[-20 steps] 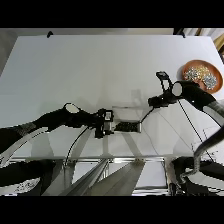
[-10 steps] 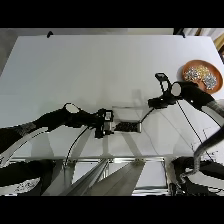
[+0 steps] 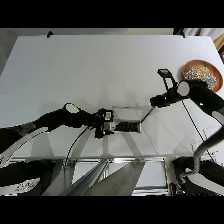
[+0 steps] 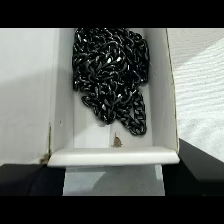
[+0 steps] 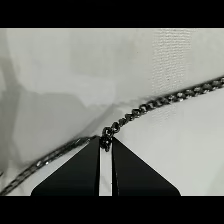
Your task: Fold the box and place the chain.
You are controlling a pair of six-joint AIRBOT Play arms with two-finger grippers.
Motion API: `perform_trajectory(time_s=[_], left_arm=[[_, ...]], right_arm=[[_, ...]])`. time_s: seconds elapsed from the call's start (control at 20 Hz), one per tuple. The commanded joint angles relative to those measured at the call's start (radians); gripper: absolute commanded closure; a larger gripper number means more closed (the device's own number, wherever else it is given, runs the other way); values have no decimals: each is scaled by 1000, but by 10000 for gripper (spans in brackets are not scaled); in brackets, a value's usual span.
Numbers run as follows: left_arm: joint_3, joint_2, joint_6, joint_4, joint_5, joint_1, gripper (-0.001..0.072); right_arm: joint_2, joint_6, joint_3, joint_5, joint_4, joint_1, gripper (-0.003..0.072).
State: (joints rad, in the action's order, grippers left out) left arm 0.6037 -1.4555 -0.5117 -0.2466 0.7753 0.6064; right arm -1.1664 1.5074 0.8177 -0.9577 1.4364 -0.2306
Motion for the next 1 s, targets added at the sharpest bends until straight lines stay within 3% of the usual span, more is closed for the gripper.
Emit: perform_trajectory(time_s=[0.0,0.2,0.4,0.6,0.8,0.95], left_arm=[[0,0,0,0,0,0,436],[0,0,0,0,0,0,436],[0,0,0,0,0,0,436],[0,0,0,0,0,0,436],[0,0,0,0,0,0,436],[0,0,0,0,0,0,436]], right_arm=[[198,-24,1,-79,-2,-66,673],[453,-23,1,-98,-14,-225,672],[612,-16,1,-89,-116,-355,672],[646,-16,1,14,-231,-453,672],[640,-16,1,126,-239,-525,672],[606,-16,1,135,-237,-531,672]])
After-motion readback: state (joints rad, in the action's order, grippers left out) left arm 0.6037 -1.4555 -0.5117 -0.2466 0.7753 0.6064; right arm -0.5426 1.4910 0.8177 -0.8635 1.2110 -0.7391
